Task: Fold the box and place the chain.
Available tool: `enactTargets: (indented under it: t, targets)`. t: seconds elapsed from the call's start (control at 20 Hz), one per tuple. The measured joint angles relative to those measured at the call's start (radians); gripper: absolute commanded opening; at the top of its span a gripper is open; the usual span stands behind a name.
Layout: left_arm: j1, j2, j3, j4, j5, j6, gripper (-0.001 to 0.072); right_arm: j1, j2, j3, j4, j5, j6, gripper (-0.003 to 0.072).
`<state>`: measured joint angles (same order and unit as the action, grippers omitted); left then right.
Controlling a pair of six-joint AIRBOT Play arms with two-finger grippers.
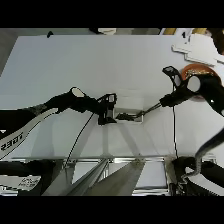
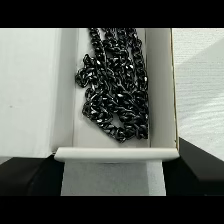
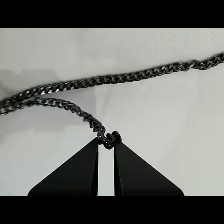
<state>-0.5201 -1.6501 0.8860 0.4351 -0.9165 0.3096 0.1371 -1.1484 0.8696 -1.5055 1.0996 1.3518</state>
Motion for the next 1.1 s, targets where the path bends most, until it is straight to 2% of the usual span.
enactTargets:
  t: [0.15,0.35,0.7,0.85,1.1]
  targets:
    - [0.0,0.0,0.0,0.0,0.0,0.0,0.0209,0.0,0.137,-0.005,0.103,0.049,-0.014,0.0015]
    - [0.0,0.0,0.0,0.0,0.0,0.0,0.0209,0.0,0.294,-0.008,0.309,0.082,-0.056,0.0015]
    - [0.0,0.0,0.0,0.0,0.0,0.0,0.0209,0.013,0.395,-0.01,0.734,0.108,-0.187,0.0015]
    - [0.0,0.0,0.0,0.0,0.0,0.0,0.0209,0.07,0.401,-0.034,0.808,0.077,-0.223,0.0015]
    - [0.0,0.0,0.0,0.0,0.0,0.0,0.0209,0.179,0.363,-0.118,0.785,-0.076,-0.239,0.0015]
